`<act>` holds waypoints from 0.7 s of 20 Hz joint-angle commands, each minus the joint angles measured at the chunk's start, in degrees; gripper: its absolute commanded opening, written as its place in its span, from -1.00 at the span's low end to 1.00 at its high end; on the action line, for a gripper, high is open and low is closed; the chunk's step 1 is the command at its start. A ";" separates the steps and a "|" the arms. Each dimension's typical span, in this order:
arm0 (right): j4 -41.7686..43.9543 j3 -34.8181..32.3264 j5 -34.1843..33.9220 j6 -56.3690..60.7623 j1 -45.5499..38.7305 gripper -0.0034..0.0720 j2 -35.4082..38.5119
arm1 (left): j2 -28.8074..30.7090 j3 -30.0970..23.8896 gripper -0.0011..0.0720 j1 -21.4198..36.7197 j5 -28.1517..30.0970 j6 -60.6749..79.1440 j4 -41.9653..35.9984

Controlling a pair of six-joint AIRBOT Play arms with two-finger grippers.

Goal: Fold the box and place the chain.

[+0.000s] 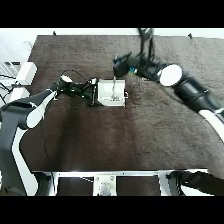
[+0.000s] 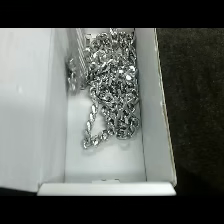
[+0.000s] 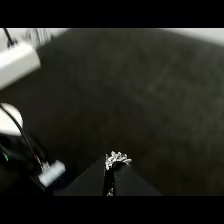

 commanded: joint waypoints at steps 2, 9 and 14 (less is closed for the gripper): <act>4.13 -7.89 -4.83 0.17 0.00 -0.89 -8.66 | -0.02 0.00 0.74 0.04 -0.02 0.00 0.02; 5.55 -7.56 -4.15 0.11 -0.39 0.19 -11.98 | -0.02 0.00 0.74 0.04 0.00 0.00 0.02; -3.28 -7.58 6.01 -2.60 -5.68 0.21 -3.04 | -0.02 0.00 0.74 0.04 -0.04 0.00 0.02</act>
